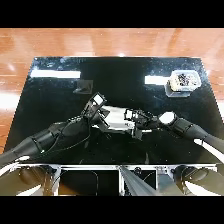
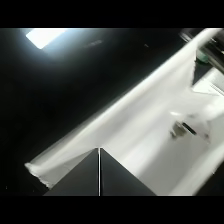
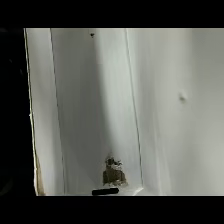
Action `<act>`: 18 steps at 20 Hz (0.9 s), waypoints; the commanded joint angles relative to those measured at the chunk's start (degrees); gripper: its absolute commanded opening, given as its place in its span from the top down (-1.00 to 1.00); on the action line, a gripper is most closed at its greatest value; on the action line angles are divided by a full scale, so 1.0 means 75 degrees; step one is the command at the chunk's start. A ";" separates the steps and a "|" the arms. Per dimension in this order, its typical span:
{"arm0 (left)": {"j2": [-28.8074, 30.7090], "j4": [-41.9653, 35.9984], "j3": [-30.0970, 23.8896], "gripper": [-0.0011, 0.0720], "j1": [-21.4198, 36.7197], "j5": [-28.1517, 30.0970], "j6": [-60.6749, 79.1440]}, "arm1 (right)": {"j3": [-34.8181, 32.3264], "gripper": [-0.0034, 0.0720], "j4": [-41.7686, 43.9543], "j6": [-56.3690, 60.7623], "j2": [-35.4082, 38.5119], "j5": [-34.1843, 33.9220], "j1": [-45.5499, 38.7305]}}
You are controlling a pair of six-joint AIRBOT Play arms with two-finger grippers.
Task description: Fold the box and place the chain.
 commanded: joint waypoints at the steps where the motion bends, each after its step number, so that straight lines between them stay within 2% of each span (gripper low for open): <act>1: -0.0458 0.0012 0.0248 0.91 -0.0055 -0.0656 -0.0236 | -0.0003 -0.74 0.0000 -0.0003 -0.0006 0.0000 0.0009; 4: -0.0641 0.0015 0.0254 0.91 -0.0052 -0.1040 -0.0577 | -0.0003 -0.74 -0.0006 -0.0006 -0.0006 0.0000 0.0009; 9: -0.1043 0.0029 0.0254 0.91 -0.0117 -0.1105 -0.1011 | -0.0003 -0.74 -0.0009 -0.0003 -0.0006 0.0000 0.0009; 18: -0.1081 0.0073 0.0254 0.92 -0.0300 -0.0542 -0.1008 | -0.0003 -0.74 -0.0009 -0.0003 -0.0006 0.0000 0.0009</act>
